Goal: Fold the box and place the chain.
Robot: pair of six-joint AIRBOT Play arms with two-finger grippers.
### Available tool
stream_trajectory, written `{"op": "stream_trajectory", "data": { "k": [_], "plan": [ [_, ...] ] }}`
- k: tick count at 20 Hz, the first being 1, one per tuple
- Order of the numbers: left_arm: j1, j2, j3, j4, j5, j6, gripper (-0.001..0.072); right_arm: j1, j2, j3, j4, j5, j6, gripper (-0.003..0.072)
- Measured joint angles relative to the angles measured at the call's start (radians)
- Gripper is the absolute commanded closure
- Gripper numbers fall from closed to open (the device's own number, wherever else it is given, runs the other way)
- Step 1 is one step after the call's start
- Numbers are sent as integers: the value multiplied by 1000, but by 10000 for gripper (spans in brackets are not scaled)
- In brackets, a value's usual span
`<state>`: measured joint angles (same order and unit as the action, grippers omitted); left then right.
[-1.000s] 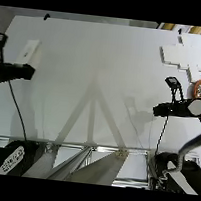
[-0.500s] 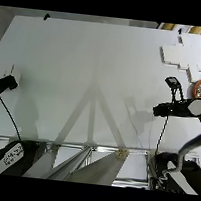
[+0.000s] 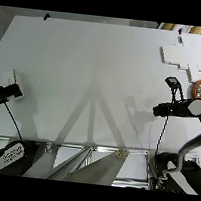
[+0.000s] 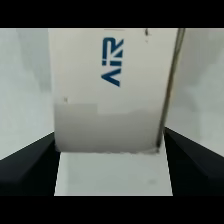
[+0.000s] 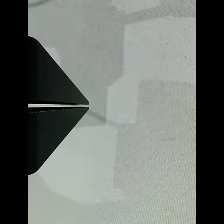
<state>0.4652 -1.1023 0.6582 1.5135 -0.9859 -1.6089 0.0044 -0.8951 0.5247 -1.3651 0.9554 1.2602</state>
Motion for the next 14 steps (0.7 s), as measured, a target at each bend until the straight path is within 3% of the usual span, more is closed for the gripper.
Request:
{"op": "stream_trajectory", "data": {
  "k": [8, 14],
  "plan": [
    [-51, 309, 0, -99, 2, 9, 5, 0, 0, 0, 0, 0, 0, 667],
    [-138, 386, 0, -57, -59, 16, 5, 0, 0, 0, 0, 0, 0, 667]
  ]
}}
